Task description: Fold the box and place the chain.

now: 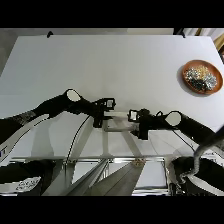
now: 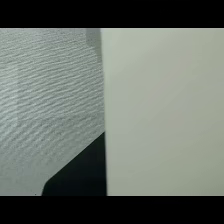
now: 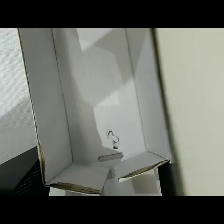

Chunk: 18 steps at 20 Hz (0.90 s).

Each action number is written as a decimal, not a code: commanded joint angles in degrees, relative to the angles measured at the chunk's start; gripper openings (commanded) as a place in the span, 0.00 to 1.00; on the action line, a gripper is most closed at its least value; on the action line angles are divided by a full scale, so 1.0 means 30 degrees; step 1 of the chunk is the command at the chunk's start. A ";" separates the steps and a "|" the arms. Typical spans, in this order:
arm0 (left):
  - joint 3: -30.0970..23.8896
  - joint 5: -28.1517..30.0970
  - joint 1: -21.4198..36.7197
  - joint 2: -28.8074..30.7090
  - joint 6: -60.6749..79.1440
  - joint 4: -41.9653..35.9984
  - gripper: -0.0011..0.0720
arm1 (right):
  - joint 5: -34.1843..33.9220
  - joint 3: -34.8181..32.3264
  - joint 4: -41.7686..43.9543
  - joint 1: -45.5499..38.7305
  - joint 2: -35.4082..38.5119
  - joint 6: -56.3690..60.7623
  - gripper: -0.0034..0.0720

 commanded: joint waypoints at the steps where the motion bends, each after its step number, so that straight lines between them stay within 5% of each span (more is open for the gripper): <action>1: 0.0007 0.0073 0.0007 0.0000 -0.0007 -0.0044 0.03 | 0.0109 0.0000 0.0109 0.0015 -0.0226 -0.0153 0.88; 9: 0.0007 0.0073 0.0007 0.0000 -0.0015 -0.0044 0.03 | 0.0262 0.0000 0.1916 0.0015 -0.0670 -0.2703 0.88; 18: 0.0007 0.0066 0.0007 0.0000 -0.0007 -0.0044 0.03 | 0.0707 0.0000 0.2040 -0.0357 -0.1443 -0.2710 0.57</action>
